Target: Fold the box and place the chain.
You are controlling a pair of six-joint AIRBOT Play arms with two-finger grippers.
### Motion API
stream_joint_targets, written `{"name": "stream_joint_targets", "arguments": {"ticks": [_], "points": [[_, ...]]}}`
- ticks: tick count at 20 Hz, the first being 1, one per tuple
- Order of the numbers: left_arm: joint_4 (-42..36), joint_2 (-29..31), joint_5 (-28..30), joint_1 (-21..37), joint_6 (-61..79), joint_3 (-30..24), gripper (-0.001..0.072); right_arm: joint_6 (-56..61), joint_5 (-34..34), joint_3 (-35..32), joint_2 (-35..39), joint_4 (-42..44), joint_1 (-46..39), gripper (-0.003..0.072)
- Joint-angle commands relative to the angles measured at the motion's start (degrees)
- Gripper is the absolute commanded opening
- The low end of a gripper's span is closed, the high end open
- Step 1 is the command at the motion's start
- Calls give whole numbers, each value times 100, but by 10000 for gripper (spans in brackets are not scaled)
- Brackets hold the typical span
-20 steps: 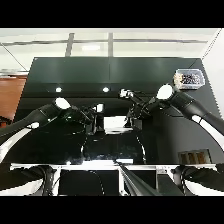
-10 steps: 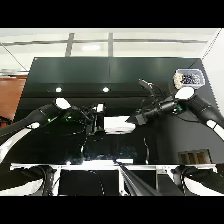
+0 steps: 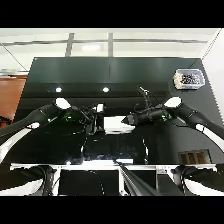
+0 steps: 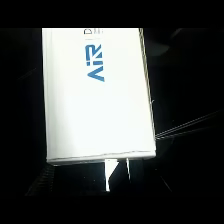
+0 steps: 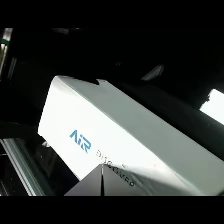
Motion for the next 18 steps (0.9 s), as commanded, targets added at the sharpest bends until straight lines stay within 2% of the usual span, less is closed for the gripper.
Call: {"name": "stream_joint_targets", "arguments": {"ticks": [1, 6, 10, 11, 13, 16, 17, 18], "points": [[-7, 2, -15, 0, -7, 7, 408, 238, -310, -22, -28, -431, 39, 16], [-7, 2, -13, 0, -7, 7, 409, 212, -76, 103, 31, -426, 37, 16], [-4, 2, -35, 0, -31, 7, 410, 216, 807, 597, 697, -643, -369, 15], [28, 22, -52, 0, -35, 7, 444, 256, 872, 737, 997, -1038, -614, 16], [157, 120, -17, 15, -289, 26, 720, 647, 651, 785, 1635, -1738, -1211, 16], [1102, 555, -184, 101, -1318, 184, 720, 1169, 968, 782, 2376, -2667, -2275, 16], [1233, 686, -116, 105, -1298, 205, 720, 1318, 1069, 776, 2514, -2874, -2568, 15], [1038, 752, -42, 74, -1300, 243, 720, 1434, 1115, 761, 2570, -2920, -2791, 16]]}}
